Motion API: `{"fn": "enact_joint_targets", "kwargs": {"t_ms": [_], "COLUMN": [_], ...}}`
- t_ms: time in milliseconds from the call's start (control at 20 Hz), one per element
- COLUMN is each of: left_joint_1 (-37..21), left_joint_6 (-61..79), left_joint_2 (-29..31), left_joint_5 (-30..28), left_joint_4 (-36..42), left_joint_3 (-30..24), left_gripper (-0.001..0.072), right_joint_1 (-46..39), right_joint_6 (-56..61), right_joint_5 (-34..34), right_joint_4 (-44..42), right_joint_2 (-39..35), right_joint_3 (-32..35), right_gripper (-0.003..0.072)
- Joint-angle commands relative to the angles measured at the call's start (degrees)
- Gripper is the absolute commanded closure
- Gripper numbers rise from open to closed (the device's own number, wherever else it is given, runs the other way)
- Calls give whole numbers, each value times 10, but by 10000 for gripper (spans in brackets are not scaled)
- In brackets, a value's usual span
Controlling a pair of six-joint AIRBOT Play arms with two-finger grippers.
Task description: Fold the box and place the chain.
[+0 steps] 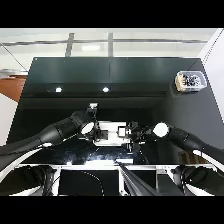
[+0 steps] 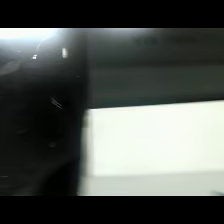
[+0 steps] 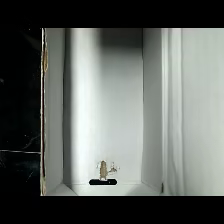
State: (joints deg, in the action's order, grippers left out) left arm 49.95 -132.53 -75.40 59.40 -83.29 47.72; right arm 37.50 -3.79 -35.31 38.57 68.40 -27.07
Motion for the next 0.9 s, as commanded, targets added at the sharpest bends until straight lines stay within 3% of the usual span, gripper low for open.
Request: {"fn": "enact_joint_targets", "kwargs": {"t_ms": [0, 300, 350, 500, 550, 850], "left_joint_1": [0, 0, 0, 0, 0, 0], "left_joint_6": [3, 3, -3, -8, -7, -3], "left_joint_2": [0, 0, 0, 0, 0, 0], "left_joint_5": [11, 11, 13, 11, 11, 11], "left_joint_4": [-3, -5, -2, 0, -1, -2], "left_joint_3": [4, 3, 3, 3, 3, 3], "left_gripper": [212, 208, 237, 599, 677, 676], "right_joint_1": [0, 0, 0, 0, 0, 0], "right_joint_6": [2, 2, 2, 2, 2, 5], "right_joint_5": [0, 0, 0, -2, -2, -5], "right_joint_4": [-2, -2, -2, -2, -2, -3], "right_joint_2": [0, 0, 0, 0, 0, 0], "right_joint_3": [0, 0, 0, 0, 0, 0], "right_gripper": [210, 210, 210, 210, 209, 195]}}
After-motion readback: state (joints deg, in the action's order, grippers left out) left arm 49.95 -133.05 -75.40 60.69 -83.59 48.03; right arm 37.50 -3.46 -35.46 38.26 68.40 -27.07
